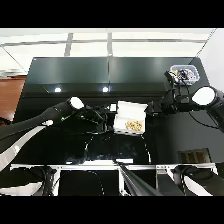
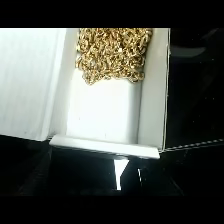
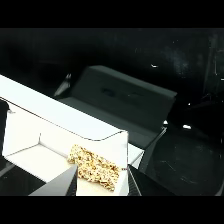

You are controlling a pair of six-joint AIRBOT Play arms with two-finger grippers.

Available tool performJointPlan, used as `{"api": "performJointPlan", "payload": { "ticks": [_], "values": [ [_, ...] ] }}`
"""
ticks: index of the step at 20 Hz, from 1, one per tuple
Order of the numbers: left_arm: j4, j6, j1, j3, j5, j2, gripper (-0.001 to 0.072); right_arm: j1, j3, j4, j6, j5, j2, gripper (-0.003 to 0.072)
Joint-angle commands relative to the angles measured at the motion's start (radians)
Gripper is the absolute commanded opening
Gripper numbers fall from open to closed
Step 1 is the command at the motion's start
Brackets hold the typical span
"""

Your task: Fold the box and place the chain.

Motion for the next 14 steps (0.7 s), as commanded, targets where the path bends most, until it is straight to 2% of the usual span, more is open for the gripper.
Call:
{"api": "performJointPlan", "payload": {
  "ticks": [1, 14],
  "values": [
    [-0.005, 0.01, 0.0, 0.001, -0.001, -0.001, 0.0707, 0.0, 0.0, 0.0, 0.0, -0.003, 0.001, 0.0373],
    [-0.005, 0.029, -0.022, 0.005, -0.014, -0.003, 0.0706, 0.0, 0.0, 0.0, 0.0, -0.003, 0.001, 0.0374]
  ]
}}
